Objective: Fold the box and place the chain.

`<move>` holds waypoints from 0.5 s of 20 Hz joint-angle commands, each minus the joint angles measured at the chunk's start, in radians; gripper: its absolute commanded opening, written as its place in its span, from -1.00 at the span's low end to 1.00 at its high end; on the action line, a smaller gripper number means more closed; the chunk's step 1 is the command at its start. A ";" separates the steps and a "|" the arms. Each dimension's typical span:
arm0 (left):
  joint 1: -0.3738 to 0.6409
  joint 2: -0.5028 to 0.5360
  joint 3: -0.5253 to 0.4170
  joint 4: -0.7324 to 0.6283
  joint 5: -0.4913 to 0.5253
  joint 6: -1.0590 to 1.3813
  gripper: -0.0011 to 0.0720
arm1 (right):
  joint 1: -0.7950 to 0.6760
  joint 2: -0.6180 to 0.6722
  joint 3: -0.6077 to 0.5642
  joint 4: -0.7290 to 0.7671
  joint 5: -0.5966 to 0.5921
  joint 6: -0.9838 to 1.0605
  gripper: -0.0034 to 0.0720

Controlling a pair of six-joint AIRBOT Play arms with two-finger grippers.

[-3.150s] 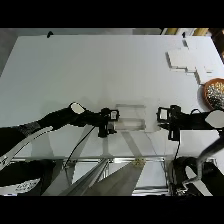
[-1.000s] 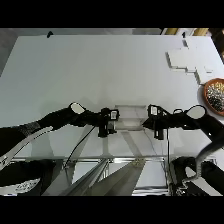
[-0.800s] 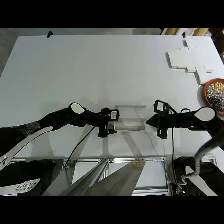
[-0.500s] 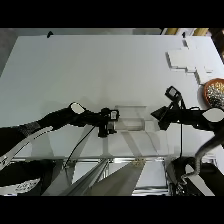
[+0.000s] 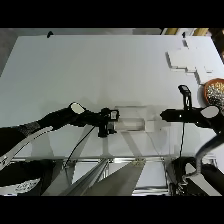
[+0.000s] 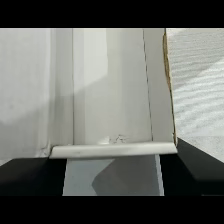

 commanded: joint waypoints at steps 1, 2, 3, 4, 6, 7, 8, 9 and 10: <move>0.000 0.000 0.000 0.000 0.000 0.000 -0.72 | 0.011 -0.053 0.000 0.000 0.082 0.089 -0.86; 0.000 0.000 0.000 0.000 0.000 0.000 -0.72 | 0.032 -0.053 0.000 0.038 0.106 0.088 -0.86; 0.000 0.000 0.000 0.000 0.000 0.000 -0.72 | 0.058 -0.055 0.000 0.057 0.130 0.088 -0.86; 0.000 0.001 0.000 0.000 0.000 0.000 -0.72 | 0.080 -0.057 0.000 0.053 0.148 0.088 -0.86; 0.000 0.000 0.000 0.000 0.000 0.000 -0.72 | 0.104 -0.061 0.000 0.059 0.177 0.089 -0.86; 0.000 0.000 0.000 0.000 0.000 0.000 -0.72 | 0.106 -0.061 0.000 0.078 0.194 0.088 -0.86; 0.000 0.001 0.000 0.000 0.000 0.000 -0.72 | 0.106 -0.060 0.000 0.105 0.224 0.088 -0.78; 0.000 0.000 0.000 0.000 0.000 0.000 -0.72 | 0.106 -0.055 0.000 0.121 0.246 0.088 -0.62; 0.000 0.000 0.000 0.000 0.000 0.000 -0.72 | 0.106 -0.042 0.000 0.132 0.259 0.087 -0.51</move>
